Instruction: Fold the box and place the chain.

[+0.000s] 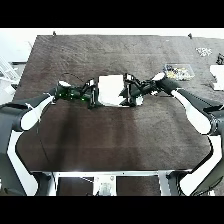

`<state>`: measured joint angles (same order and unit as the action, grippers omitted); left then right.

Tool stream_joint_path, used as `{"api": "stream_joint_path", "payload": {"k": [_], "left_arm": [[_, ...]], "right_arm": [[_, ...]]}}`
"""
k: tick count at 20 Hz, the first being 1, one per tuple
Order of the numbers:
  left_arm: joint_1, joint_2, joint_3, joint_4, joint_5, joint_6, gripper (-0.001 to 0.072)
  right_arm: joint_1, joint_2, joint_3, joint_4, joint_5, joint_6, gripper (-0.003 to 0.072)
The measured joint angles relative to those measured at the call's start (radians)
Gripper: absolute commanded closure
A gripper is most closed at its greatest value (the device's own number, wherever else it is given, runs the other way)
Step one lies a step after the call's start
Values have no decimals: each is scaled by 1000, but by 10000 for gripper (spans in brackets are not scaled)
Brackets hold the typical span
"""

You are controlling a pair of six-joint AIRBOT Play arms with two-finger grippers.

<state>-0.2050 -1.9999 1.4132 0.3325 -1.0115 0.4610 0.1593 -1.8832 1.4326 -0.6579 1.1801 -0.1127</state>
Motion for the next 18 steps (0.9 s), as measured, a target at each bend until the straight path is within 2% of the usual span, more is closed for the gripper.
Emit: {"api": "stream_joint_path", "payload": {"k": [2, 3, 4, 6, 8, 10, 14, 18], "left_arm": [[0, 0, 0, -3, 3, -4, 242], [0, -1, 0, -6, 8, -5, 242], [0, -1, 0, -8, 10, -5, 241], [0, -1, 0, -11, 17, -6, 242], [0, -1, 0, -10, 16, -5, 242], [0, -1, 0, -9, 14, -4, 242], [0, -1, 0, -7, 11, -3, 242], [0, -1, 0, -5, 8, -1, 242]], "right_arm": [[-6, 0, 6, -16, -6, 5, 289], [-9, 0, 12, -45, -11, 5, 328], [-16, -1, 18, -62, -11, 6, 425], [-35, 7, 29, -89, -6, 23, 514], [-51, 24, 34, -112, 9, 50, 565], [-72, 49, 37, -130, 25, 86, 679], [-109, 115, 40, -158, 62, 239, 681], [-181, 165, 40, -158, 72, 519, 681]]}}
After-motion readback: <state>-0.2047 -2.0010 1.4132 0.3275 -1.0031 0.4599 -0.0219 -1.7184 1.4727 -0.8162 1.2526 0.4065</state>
